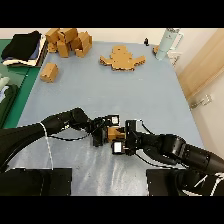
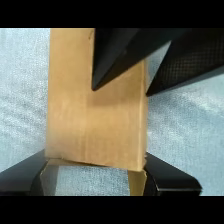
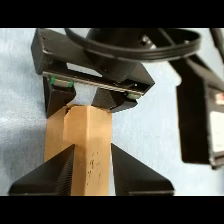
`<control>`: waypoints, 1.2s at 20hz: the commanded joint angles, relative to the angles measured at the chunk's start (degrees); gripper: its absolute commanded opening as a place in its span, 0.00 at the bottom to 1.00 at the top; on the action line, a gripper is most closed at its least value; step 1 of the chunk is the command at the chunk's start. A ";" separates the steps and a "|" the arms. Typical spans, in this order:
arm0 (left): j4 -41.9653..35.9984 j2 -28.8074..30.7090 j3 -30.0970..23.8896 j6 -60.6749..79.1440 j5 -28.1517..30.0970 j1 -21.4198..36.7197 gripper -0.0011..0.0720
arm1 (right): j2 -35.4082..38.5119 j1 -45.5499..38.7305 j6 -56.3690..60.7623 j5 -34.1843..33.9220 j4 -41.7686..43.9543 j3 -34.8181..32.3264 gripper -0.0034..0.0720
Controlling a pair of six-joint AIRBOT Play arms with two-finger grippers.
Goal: Fold the box.
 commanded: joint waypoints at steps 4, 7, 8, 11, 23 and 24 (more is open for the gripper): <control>0.00 0.02 -0.04 0.00 0.04 0.00 0.65 | -0.07 -0.24 0.09 -0.72 -0.87 0.33 0.41; 0.00 0.00 -0.04 0.00 0.04 0.00 0.65 | -0.50 -0.39 0.17 -0.79 -0.90 0.33 0.28; 0.00 0.00 -0.04 0.00 0.02 0.00 0.65 | -0.81 -0.39 0.15 -0.83 -0.87 0.33 0.24; 0.00 0.02 -0.04 0.00 0.04 0.00 0.65 | -1.49 -0.37 0.15 -0.92 -0.87 0.33 0.24; 0.00 0.00 -0.04 0.00 0.04 0.00 0.65 | -1.49 0.11 -0.02 -3.67 5.07 0.31 0.36; 0.00 0.00 -0.04 0.00 0.04 0.00 0.65 | -1.42 0.11 -0.02 -3.67 5.14 0.31 0.37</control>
